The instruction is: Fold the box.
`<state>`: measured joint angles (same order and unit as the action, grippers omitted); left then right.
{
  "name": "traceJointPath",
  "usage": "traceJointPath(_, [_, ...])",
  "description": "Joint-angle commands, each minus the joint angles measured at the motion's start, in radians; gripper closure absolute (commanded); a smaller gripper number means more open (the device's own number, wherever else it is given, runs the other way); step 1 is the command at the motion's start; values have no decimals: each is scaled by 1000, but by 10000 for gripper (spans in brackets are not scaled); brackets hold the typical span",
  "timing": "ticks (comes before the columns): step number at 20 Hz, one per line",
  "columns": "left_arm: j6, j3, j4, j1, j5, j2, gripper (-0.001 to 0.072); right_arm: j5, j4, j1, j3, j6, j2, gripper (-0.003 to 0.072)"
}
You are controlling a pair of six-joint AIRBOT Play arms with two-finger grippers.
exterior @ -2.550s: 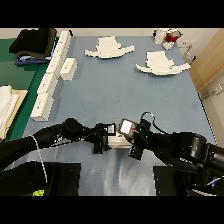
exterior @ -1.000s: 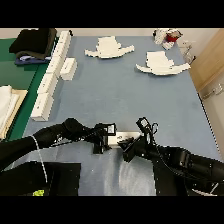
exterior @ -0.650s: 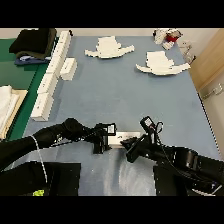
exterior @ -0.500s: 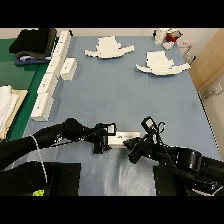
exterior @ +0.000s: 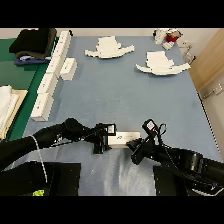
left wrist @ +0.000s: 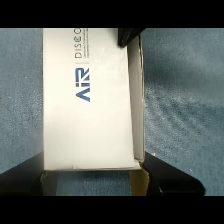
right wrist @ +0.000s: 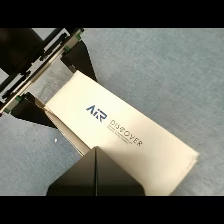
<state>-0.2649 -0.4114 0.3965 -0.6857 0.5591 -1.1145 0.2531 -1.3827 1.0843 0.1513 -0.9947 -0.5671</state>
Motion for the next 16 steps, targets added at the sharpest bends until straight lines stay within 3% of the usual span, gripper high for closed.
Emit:
traceJointPath(1, [1,-1,0,0,0,0,113,18,0,0,-16,0,-1,686])
traceJointPath(16, [1,-1,0,0,0,0,113,17,-6,0,-10,1,-21,686])
